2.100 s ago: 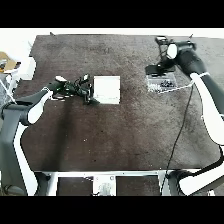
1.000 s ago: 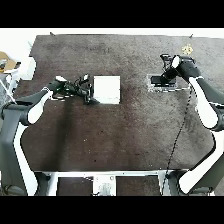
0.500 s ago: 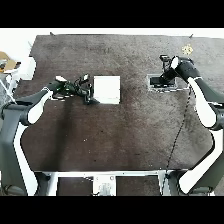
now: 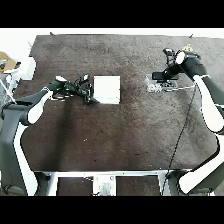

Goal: Fold the box and place the chain.

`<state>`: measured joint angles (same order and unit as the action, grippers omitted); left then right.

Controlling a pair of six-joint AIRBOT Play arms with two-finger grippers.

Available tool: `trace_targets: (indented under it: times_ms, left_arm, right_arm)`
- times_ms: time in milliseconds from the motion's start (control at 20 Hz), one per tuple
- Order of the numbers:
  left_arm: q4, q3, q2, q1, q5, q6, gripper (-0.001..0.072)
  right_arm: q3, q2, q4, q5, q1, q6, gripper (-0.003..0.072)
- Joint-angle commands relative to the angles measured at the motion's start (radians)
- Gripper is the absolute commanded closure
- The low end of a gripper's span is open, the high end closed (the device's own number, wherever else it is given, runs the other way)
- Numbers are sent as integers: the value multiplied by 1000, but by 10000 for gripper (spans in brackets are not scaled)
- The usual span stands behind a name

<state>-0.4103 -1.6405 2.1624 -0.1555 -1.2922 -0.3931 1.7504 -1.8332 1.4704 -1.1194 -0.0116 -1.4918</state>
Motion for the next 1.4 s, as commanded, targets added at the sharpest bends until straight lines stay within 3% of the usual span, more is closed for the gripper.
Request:
trace_targets:
  times_ms: [0, 50, 100, 150, 250, 300, 1200, 1350]
  left_arm:
    - [0, -1, 0, 0, 0, 0, 249]
    - [0, -1, 0, 0, 0, 0, 249]
    - [0, -1, 0, 0, 0, 0, 249]
    - [0, -1, 0, 0, 0, 0, 249]
    - [0, -1, 0, 0, 0, 0, 249]
    - [0, -1, 0, 0, 0, 0, 249]
    - [0, -1, 0, 0, 0, 0, 249]
    - [0, -1, 0, 0, 0, 0, 249]
  right_arm:
    - [1, 71, -3, 5, 0, -1, 684]
    - [1, 76, -3, -1, 0, -2, 668]
    - [1, 71, -8, -19, 0, -3, 479]
    - [1, 59, -13, -40, 0, -3, 431]
    - [0, 26, -20, -72, 0, -3, 433]
    - [0, 9, -22, -74, 0, 0, 543]
    - [0, -100, -39, -85, 0, 31, 519]
    - [0, -107, -39, -67, 0, 30, 546]
